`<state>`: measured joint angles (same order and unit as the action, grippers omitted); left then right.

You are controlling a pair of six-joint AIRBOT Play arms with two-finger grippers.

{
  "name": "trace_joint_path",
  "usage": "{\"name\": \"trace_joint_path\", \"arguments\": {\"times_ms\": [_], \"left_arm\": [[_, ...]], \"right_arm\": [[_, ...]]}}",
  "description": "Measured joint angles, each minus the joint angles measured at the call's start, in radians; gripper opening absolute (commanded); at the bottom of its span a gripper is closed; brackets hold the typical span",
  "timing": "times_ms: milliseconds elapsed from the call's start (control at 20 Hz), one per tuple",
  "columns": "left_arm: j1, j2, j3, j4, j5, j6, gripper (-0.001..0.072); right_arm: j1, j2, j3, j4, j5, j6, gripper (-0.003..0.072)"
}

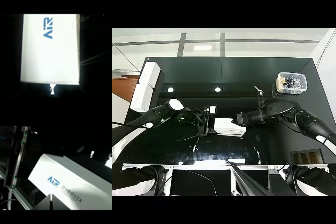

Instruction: Fold the box and place the chain.

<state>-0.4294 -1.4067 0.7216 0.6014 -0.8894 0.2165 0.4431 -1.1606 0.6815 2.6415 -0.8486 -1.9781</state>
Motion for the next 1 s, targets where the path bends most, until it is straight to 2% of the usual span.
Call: {"name": "trace_joint_path", "arguments": {"times_ms": [400, 1000], "left_arm": [[0.0, 0.0, 0.0, 0.0, 0.001, 0.001, 0.0394], [0.0, 0.0, 0.0, 0.0, 0.002, 0.0, 0.0394]], "right_arm": [[0.035, -0.073, -0.005, 0.025, 0.011, 0.011, 0.0025], [0.038, -0.105, -0.005, -0.012, 0.04, 0.011, 0.0025]]}}
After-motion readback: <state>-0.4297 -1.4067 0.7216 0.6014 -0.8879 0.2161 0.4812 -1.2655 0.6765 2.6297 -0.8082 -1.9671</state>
